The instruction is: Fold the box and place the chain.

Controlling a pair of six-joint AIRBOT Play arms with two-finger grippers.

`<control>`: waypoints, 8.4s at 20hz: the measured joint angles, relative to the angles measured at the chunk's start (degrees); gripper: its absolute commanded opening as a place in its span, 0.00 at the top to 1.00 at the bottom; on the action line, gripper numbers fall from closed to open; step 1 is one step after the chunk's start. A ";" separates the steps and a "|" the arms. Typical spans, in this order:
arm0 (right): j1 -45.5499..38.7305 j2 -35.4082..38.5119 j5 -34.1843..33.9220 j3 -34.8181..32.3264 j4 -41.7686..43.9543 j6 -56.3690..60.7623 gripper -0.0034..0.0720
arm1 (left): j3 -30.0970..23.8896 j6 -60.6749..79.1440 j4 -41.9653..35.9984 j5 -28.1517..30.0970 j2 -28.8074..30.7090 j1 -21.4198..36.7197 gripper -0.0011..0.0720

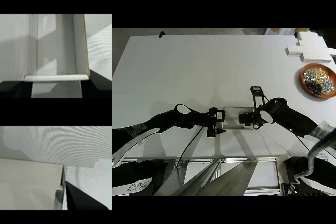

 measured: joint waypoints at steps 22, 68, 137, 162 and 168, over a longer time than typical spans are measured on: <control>2.36 -4.07 1.11 -0.13 -0.44 2.45 0.80 | 0.00 0.02 0.20 -0.15 0.00 0.00 0.71; -68.65 -16.04 1.60 32.74 -3.87 -45.42 0.71 | 0.02 -0.02 0.02 0.00 0.00 0.00 0.71; -22.56 26.38 28.37 25.88 32.83 -55.84 0.93 | 0.02 -0.02 0.00 0.00 0.00 0.00 0.71; -15.96 16.24 9.35 4.35 27.52 -64.28 0.74 | 0.02 -0.02 0.00 -0.02 0.00 0.00 0.71; -29.59 15.74 18.32 11.72 20.24 -57.59 0.93 | 0.02 -0.02 0.00 0.00 0.00 0.00 0.71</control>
